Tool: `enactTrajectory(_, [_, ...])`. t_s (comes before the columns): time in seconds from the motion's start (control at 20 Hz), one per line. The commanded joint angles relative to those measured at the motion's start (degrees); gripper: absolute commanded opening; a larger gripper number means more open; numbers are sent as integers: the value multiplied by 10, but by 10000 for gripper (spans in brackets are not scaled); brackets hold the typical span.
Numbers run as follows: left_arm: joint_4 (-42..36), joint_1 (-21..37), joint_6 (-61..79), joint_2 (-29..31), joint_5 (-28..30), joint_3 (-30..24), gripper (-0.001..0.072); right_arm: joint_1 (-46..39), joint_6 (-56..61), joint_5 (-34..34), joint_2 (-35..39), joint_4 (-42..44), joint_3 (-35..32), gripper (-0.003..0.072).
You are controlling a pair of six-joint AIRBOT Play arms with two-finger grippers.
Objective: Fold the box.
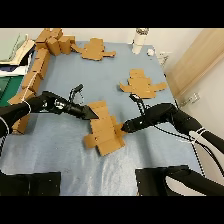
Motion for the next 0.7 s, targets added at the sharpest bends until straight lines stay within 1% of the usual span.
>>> enactTrajectory(0.0, [3, 0, 31, 0, -16, 2, 15, 0, 0, 6, 0, 1, 0, 21])
enactTrajectory(0.05, [3, 0, 45, 0, -24, 7, 15, 0, 0, 10, 0, -2, 0, 144])
enactTrajectory(0.1, [3, 0, 70, 0, -35, 16, 14, -1, 4, 19, 0, -11, 0, 356])
enactTrajectory(0.15, [3, -1, 88, 2, -36, 24, 13, -2, 23, 28, 0, -20, 1, 413])
enactTrajectory(0.3, [16, -24, 155, 16, -7, 42, 11, -26, 79, 18, 0, -46, 26, 412])
enactTrajectory(0.45, [85, -55, 194, 46, 40, 38, 11, -55, 128, -29, 1, -85, 75, 410])
enactTrajectory(0.5, [84, -61, 222, 58, 54, 31, 10, -64, 149, -44, 1, -102, 95, 408])
enactTrajectory(0.55, [77, -65, 250, 68, 67, 23, 11, -71, 169, -57, 1, -113, 113, 369])
enactTrajectory(0.6, [66, -67, 284, 78, 78, 13, 11, -76, 179, -72, 1, -120, 132, 276])
enactTrajectory(0.65, [55, -67, 314, 86, 87, 2, 11, -81, 190, -83, 1, -122, 146, 267])
